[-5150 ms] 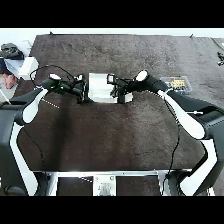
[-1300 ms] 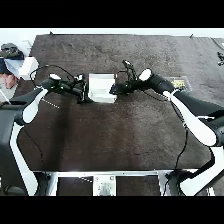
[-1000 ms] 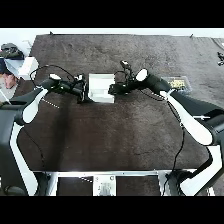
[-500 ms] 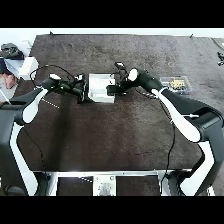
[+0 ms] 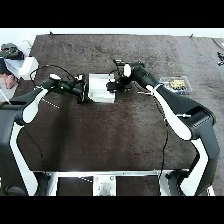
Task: Fold the box and place the chain.
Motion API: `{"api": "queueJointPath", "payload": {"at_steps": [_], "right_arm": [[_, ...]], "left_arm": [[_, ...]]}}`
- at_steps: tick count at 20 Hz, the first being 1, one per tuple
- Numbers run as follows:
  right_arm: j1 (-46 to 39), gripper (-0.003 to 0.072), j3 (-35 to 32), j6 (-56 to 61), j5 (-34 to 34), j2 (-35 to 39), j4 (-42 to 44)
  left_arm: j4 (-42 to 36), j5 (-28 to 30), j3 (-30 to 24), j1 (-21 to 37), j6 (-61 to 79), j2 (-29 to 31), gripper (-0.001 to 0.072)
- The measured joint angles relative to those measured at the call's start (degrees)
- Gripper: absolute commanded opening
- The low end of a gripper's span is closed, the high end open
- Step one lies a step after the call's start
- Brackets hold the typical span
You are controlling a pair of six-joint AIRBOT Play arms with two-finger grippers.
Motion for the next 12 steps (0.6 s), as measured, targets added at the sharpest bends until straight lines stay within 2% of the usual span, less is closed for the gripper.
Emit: {"api": "queueJointPath", "payload": {"at_steps": [4,6,9,10,12], "right_arm": [[1.4,0.0481,4.4,3.0,3.1,-2.3,-1.5],[1.9,0.0427,6.1,4.5,4.7,-3.7,-1.9],[2.5,0.0426,7.3,6.5,7.5,-4.8,-3.0],[2.6,0.0383,7.5,7.4,8.1,-5.0,-3.7],[2.7,0.0376,7.7,9.0,9.3,-5.2,-4.7]], "left_arm": [[0.0,0.0,0.0,0.0,0.0,0.0,0.0405],[0.0,0.0,0.0,0.0,0.0,0.0,0.0405],[0.0,0.0,0.0,0.0,0.0,0.0,0.0405],[0.0,0.0,0.0,0.0,0.0,0.0,0.0406],[0.0,0.0,0.0,0.0,0.0,0.0,0.0405]]}}
